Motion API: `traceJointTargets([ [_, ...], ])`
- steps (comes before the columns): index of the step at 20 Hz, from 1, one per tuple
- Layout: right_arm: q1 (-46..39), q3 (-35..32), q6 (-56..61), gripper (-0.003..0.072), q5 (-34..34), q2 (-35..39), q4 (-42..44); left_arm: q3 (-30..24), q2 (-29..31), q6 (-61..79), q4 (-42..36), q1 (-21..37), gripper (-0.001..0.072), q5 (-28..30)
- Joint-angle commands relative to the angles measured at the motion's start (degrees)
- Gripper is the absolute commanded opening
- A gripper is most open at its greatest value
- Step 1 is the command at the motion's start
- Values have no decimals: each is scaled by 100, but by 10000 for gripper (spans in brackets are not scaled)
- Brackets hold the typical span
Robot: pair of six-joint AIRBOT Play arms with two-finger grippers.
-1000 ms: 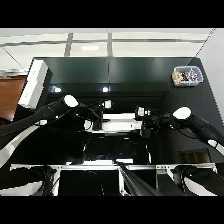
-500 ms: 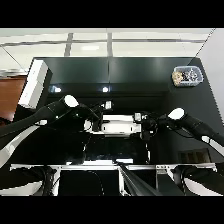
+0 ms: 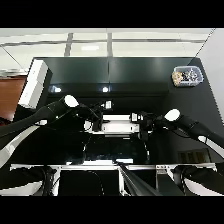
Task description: Fold the box and place the chain.
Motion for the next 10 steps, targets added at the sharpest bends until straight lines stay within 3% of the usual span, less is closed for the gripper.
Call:
traceJointTargets([
  [1, 50, 11, 149, 603, -87, -17, -138, 2, -4, 9, 2, 0, 30, -2],
  [10, 192, 24, 278, 603, -168, -48, -348, 2, -4, 9, 2, 0, 30, -4],
])
